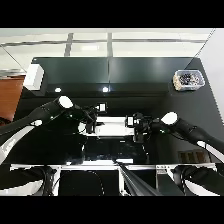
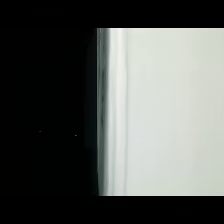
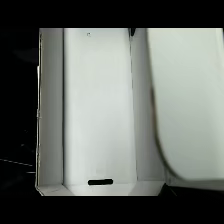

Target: Fold the box and place the chain.

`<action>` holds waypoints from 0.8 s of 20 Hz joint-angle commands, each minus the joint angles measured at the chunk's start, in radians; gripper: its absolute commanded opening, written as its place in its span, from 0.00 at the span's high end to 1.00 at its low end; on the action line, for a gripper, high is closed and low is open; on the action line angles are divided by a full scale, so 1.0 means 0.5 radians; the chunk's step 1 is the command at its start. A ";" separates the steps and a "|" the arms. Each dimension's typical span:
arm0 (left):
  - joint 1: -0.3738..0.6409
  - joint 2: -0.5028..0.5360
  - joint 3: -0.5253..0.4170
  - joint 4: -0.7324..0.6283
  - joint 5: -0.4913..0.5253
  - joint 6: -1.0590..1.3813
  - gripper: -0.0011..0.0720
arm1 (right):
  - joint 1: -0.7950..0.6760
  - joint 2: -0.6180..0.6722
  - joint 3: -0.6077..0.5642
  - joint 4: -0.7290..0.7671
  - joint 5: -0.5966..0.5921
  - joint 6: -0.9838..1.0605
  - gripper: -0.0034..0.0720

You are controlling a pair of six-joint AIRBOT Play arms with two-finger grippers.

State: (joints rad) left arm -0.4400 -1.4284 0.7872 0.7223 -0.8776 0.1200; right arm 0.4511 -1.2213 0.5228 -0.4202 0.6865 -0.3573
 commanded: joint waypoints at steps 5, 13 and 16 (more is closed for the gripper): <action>-0.001 -0.002 0.002 -0.002 0.005 -0.001 0.95 | -0.001 -0.112 0.082 -0.092 0.007 0.155 0.07; -0.001 -0.002 0.002 -0.002 0.005 -0.001 0.95 | 0.024 -0.128 0.096 -0.218 0.005 0.246 0.07; -0.001 -0.002 0.002 -0.002 0.005 -0.001 0.95 | 0.069 -0.133 0.095 -0.283 -0.018 0.269 0.07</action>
State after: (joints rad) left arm -0.4400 -1.4284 0.7872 0.7216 -0.8753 0.1211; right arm 0.4702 -1.2854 0.5694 -0.5274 0.6880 -0.2417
